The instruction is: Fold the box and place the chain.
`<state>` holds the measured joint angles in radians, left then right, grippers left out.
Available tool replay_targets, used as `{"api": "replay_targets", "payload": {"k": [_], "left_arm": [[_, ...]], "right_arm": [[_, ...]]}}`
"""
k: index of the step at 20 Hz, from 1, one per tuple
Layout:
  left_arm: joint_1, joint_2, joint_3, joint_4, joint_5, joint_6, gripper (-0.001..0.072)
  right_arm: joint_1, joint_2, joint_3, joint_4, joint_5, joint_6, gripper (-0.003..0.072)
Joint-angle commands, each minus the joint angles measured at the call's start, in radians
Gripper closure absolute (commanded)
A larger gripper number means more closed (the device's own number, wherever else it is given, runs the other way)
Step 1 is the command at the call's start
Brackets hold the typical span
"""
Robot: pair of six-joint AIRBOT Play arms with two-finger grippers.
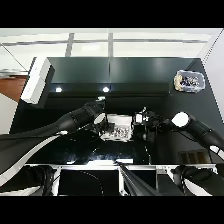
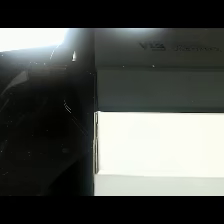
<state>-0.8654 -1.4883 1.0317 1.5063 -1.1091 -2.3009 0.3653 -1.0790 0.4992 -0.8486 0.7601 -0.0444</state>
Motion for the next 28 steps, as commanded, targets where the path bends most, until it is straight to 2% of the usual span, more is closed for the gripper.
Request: {"api": "replay_targets", "payload": {"k": [1,8,13,25,27,28], "left_arm": [[0.000,0.000,0.000,0.000,0.000,0.000,0.0677],[0.000,0.000,0.000,0.000,0.000,0.000,0.0677],[0.000,0.000,0.000,0.000,0.000,0.000,0.0678],[0.000,0.000,0.000,0.000,0.000,0.000,0.0677],[0.000,0.000,0.000,0.000,-0.001,0.000,0.0678],[0.000,0.000,0.000,0.000,-0.001,0.000,0.0677]], "right_arm": [[0.011,-0.035,0.002,0.022,-0.046,-0.041,-0.0018],[0.010,-0.108,0.069,0.072,-0.027,-0.066,-0.0018],[0.010,-0.145,0.074,0.070,0.014,-0.066,-0.0018],[-0.048,-0.146,0.074,0.067,0.059,-0.045,-0.0015],[-0.047,-0.146,0.074,0.067,0.075,-0.039,0.0236],[-0.047,-0.146,0.074,0.068,0.083,-0.039,0.0318]]}}
